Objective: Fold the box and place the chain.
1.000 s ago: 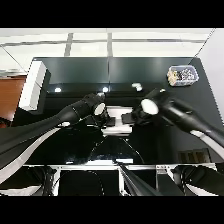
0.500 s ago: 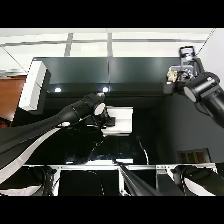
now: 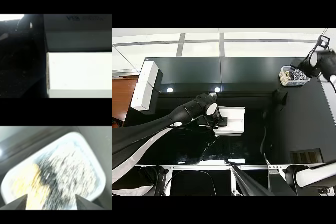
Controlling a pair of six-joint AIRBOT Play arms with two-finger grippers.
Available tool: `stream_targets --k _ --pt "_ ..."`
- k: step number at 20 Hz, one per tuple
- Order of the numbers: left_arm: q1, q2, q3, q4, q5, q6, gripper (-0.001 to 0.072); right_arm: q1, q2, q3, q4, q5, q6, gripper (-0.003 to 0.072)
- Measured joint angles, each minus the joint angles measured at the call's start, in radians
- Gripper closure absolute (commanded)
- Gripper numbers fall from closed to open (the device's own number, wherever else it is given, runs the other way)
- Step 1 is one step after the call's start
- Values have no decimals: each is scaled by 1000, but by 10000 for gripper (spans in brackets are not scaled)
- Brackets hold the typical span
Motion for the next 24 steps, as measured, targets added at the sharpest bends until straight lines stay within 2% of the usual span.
stream_targets --k 3,6,8,9,10,11,12,13,17,24 --pt "0 0 0 0 0 0 683 -39 -182 245 34 137 -1 -34" --pt "0 0 0 0 -1 0 683 -57 -281 350 54 206 27 -34" --pt "0 0 0 0 -1 0 683 -66 -317 378 68 230 42 103" --pt "0 0 0 0 -1 0 683 -70 -329 385 68 240 46 108" --pt "0 0 0 -1 -1 0 683 -71 -337 389 68 245 47 176" --pt "0 0 0 -1 -1 0 683 -73 -343 393 68 255 45 330" --pt "0 0 0 -4 -1 0 683 -76 -347 394 69 268 42 638" --pt "0 0 0 -4 -1 0 683 -79 -348 396 82 282 27 675" --pt "0 0 0 -4 -3 0 683 -88 -301 396 124 350 -92 676" --pt "0 0 0 -4 -2 0 683 -90 11 398 132 383 -365 676"
